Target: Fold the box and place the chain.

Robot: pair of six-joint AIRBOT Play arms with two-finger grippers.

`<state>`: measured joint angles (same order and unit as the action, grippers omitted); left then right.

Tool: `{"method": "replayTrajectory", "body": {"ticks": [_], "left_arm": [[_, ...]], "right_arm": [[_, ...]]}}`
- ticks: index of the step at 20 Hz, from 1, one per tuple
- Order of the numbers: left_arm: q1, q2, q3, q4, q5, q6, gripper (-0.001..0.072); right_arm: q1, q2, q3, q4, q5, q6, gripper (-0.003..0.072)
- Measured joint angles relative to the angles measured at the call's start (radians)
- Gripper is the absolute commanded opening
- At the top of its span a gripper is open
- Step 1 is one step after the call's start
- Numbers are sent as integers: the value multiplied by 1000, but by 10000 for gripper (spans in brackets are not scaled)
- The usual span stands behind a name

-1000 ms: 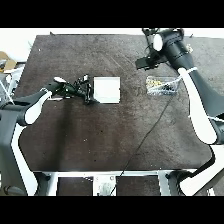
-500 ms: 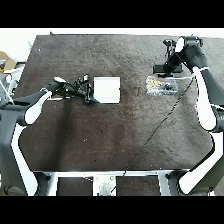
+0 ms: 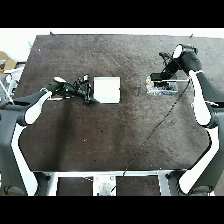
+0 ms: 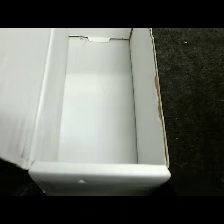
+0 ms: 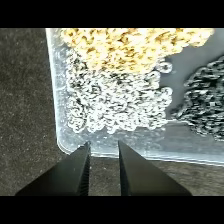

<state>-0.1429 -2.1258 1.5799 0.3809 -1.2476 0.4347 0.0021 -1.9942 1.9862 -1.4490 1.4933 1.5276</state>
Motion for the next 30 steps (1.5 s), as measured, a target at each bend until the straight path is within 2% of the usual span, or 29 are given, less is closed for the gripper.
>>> {"method": "replayTrajectory", "body": {"ticks": [5,6,7,8,19,20,24,26,30], "left_arm": [[0,0,0,0,0,0,164],[0,0,0,0,0,0,164],[0,0,0,0,0,0,164],[0,0,0,0,0,0,164],[0,0,0,0,0,0,164],[0,0,0,0,0,0,164],[0,0,0,0,0,0,164],[0,0,0,0,0,0,164],[0,0,0,0,0,0,164]], "right_arm": [[-2,-7,-43,6,-52,-10,230],[-2,-8,-47,9,-70,-10,395],[-2,-9,-50,12,-85,-11,417],[-2,-8,-51,13,-99,-13,321],[-2,-10,-96,14,-170,-15,315],[-2,-11,-101,16,-176,-15,200],[1,-13,-111,27,-193,-14,185],[2,-13,-114,28,-196,-14,32],[2,-12,-114,31,-198,-13,4]]}}
